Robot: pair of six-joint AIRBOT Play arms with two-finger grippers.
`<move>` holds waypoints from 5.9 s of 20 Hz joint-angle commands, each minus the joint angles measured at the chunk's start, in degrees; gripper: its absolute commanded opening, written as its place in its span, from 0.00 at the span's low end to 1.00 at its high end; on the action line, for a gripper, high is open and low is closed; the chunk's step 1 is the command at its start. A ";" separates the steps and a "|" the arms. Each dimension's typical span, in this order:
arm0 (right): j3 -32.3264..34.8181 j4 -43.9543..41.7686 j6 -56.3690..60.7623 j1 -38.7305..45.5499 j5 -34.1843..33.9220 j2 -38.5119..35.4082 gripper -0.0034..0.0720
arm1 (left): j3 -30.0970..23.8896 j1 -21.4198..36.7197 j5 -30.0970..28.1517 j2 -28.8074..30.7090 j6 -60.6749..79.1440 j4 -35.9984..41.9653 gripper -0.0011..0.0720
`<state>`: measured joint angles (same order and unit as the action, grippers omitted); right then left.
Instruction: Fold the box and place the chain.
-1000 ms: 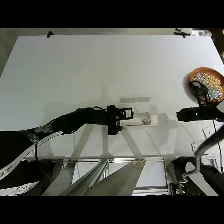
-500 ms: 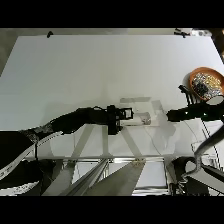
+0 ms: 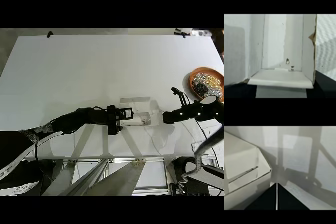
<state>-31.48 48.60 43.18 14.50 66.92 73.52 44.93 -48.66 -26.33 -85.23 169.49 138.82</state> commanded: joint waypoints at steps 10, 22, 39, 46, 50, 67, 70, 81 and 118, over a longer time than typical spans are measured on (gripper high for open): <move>-0.90 -12.22 -2.99 -0.02 10.73 -2.80 0.53 | -0.02 0.00 0.00 0.04 0.02 -0.02 0.20; -2.08 -6.23 5.22 -10.78 2.25 -3.93 0.60 | -0.02 0.00 -0.02 0.04 0.02 -0.02 0.20; -5.75 16.98 37.68 -29.73 -12.22 -7.56 0.57 | -0.02 0.00 0.00 0.04 0.02 -0.02 0.20; -7.82 28.96 54.84 -37.55 -12.55 -7.54 0.57 | -0.02 0.00 0.00 0.04 0.02 -0.02 0.20; -7.91 33.57 64.85 -41.40 -12.28 -7.54 0.57 | -0.02 0.00 0.00 0.04 0.02 -0.02 0.20; -7.91 40.87 78.29 -46.88 -13.90 -2.01 0.06 | -0.02 0.00 -0.02 0.04 0.02 -0.02 0.20; -7.91 40.83 78.25 -46.88 -13.62 -2.01 0.08 | -0.02 0.00 0.00 0.04 0.02 -0.02 0.20; -7.91 41.05 78.31 -46.88 -13.62 -0.50 0.06 | -0.02 0.00 0.00 0.04 0.02 -0.02 0.20; -33.62 47.47 44.81 12.85 -17.77 7.69 0.68 | -0.02 0.00 0.00 0.04 0.02 -0.02 0.20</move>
<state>-60.18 99.31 90.45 24.27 50.26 72.20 44.93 -48.66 -26.30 -85.23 169.51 138.82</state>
